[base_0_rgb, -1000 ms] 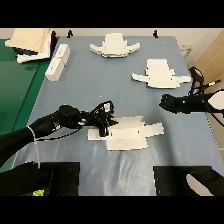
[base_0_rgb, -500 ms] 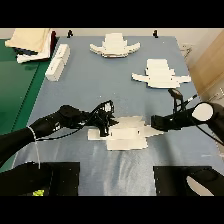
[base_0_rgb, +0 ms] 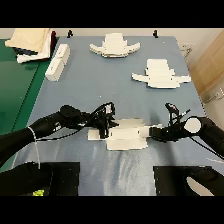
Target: Fold the box.
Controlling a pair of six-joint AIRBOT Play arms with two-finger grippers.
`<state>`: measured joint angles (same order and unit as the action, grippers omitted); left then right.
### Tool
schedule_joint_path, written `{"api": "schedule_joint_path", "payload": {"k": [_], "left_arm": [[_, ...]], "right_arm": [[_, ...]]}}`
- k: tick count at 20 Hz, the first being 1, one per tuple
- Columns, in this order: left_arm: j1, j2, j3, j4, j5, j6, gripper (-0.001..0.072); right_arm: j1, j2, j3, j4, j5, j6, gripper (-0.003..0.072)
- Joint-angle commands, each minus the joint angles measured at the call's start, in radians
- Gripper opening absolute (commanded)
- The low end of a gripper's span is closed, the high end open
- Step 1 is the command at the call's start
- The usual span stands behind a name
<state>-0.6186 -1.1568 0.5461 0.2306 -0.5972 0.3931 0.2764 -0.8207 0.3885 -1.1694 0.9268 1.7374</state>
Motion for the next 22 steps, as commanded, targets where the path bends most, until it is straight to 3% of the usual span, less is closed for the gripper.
{"api": "schedule_joint_path", "payload": {"k": [1, 6, 10, 12, 17, 22], "left_arm": [[0.001, -0.001, 0.000, 0.002, 0.000, 0.003, 0.0015], [0.002, -0.001, 0.002, 0.004, 0.003, 0.003, 0.0016], [0.003, -0.001, 0.002, 0.040, 0.004, -0.002, 0.0016], [0.003, -0.001, 0.002, 0.040, 0.004, -0.001, 0.0016], [0.003, 0.000, 0.029, 0.042, -0.016, -0.029, 0.0016], [0.003, -0.001, 0.087, 0.222, -0.080, -0.217, 0.0015]], "right_arm": [[0.000, -0.001, -0.006, -0.013, -0.036, 0.002, 0.0006], [0.000, -0.001, 0.001, 0.032, -0.092, 0.001, 0.0006], [0.000, 0.010, 0.001, 0.281, 0.034, -0.087, 0.0006], [0.001, 0.031, 0.001, 0.315, 0.063, -0.085, 0.0006], [-0.001, 0.025, 0.000, 0.177, -0.174, -0.049, 0.0006], [-0.001, -0.028, 0.000, 0.103, -0.208, -0.028, 0.0006]]}}
